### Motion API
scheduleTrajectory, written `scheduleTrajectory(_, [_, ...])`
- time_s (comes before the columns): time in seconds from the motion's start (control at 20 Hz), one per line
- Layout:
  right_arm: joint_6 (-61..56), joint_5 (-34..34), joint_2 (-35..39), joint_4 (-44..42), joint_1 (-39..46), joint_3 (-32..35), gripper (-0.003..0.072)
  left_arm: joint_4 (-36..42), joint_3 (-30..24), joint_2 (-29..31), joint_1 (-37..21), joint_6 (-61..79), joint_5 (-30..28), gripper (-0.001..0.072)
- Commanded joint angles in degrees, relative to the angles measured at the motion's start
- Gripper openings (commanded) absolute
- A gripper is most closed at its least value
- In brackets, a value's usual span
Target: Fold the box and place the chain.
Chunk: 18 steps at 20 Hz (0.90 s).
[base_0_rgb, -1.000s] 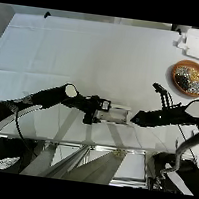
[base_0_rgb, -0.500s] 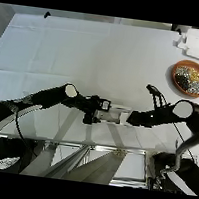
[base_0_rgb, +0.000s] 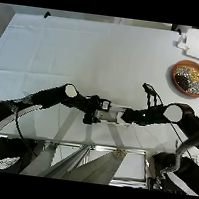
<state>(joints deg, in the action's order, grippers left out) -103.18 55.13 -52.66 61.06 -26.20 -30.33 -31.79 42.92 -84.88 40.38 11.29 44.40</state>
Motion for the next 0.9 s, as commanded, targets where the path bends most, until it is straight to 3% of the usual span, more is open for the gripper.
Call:
scheduleTrajectory(0.0, [-6.8, -2.2, -2.2, 3.1, -3.3, 0.0, 0.0468, 0.0, 0.1, 0.0, 0.0, 0.0, 0.0, 0.0334])
scheduleTrajectory(0.15, [-9.4, -2.2, -6.6, 4.5, -6.7, -1.2, 0.0464, 0.0, 0.1, 0.0, 0.0, 0.0, 0.0, 0.0334])
scheduleTrajectory(0.4, [-18.7, 3.5, -10.2, 17.7, -11.0, -9.8, 0.0463, 0.0, 0.1, 0.0, 0.0, 0.0, 0.0, 0.0335])
scheduleTrajectory(0.55, [-21.3, 8.8, -10.4, 19.2, -11.0, -11.1, 0.0463, 0.0, 0.1, 0.0, 0.0, 0.0, 0.0, 0.0335])
scheduleTrajectory(0.85, [-24.6, 9.9, -11.8, 20.1, -11.0, -11.1, 0.0458, 0.0, 0.1, 0.0, 0.0, 0.0, 0.0, 0.0335])
